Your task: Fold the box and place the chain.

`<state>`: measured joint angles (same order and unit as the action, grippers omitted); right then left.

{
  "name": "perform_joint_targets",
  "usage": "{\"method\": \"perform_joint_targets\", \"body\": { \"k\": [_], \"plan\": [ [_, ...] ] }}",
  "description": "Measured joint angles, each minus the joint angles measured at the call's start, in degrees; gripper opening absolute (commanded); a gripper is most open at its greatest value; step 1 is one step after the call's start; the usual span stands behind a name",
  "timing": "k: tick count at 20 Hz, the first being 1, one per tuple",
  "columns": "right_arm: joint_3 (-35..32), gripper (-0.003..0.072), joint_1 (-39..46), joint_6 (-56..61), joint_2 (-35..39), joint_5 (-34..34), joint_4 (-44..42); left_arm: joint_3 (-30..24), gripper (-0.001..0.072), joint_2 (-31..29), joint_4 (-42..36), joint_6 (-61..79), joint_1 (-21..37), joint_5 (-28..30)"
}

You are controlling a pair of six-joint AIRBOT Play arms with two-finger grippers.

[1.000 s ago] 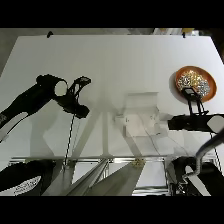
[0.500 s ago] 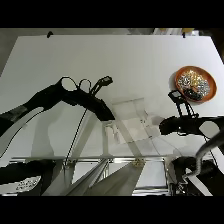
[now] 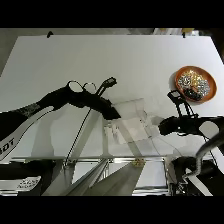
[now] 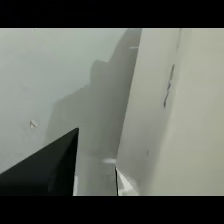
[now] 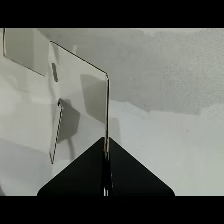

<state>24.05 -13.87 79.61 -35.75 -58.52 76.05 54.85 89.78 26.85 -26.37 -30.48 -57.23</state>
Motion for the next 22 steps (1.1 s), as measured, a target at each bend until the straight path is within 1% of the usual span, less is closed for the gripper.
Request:
{"method": "perform_joint_targets", "body": {
  "k": [1, 2, 3, 4, 5, 7, 8, 10, 16, 22],
  "plan": [
    [0.00, 0.0020, 0.00, 0.02, 0.00, -0.02, -0.02, -0.02, 0.0171, 0.09, 0.24, 0.63, -0.63, 0.98],
    [-0.02, 0.0020, 0.00, 0.02, 0.00, -0.04, -0.04, 0.00, 0.0054, 0.15, 0.68, 1.44, -1.38, 1.79],
    [-0.02, 0.0020, 0.00, 0.02, 0.00, -0.09, -0.13, 0.00, 0.0004, 0.24, 1.11, 2.49, -2.12, 2.16],
    [0.00, 0.0028, 0.00, 0.02, 0.00, -0.02, -0.28, 0.00, 0.0004, 0.26, 1.42, 3.93, -2.86, 2.54],
    [-0.02, 0.0104, 0.00, 0.07, 0.02, -0.13, -0.42, 0.00, 0.0004, 0.33, 1.70, 4.94, -3.48, 3.28],
    [0.02, 0.0295, 0.00, 0.02, 0.04, -0.50, -1.31, -0.02, 0.0002, 0.37, 2.45, 6.84, -4.28, 4.94],
    [0.24, 0.0352, 0.00, 0.02, 0.09, -0.50, -1.81, 0.00, 0.0002, 0.35, 2.84, 7.98, -4.57, 5.09],
    [1.66, 0.0358, 0.00, 0.00, 0.11, -0.85, -2.56, 0.00, 0.0002, -0.26, 3.43, 10.78, -4.92, 5.22],
    [10.69, 0.0358, 0.00, -3.30, 0.33, -1.95, -2.91, 0.04, 0.0003, -2.58, 7.72, 21.49, -5.27, 6.12],
    [13.49, 0.0358, 0.00, -6.01, 0.31, -1.62, -2.56, 0.04, 0.0005, -1.16, 9.92, 24.39, -5.29, 8.20]
  ]
}}
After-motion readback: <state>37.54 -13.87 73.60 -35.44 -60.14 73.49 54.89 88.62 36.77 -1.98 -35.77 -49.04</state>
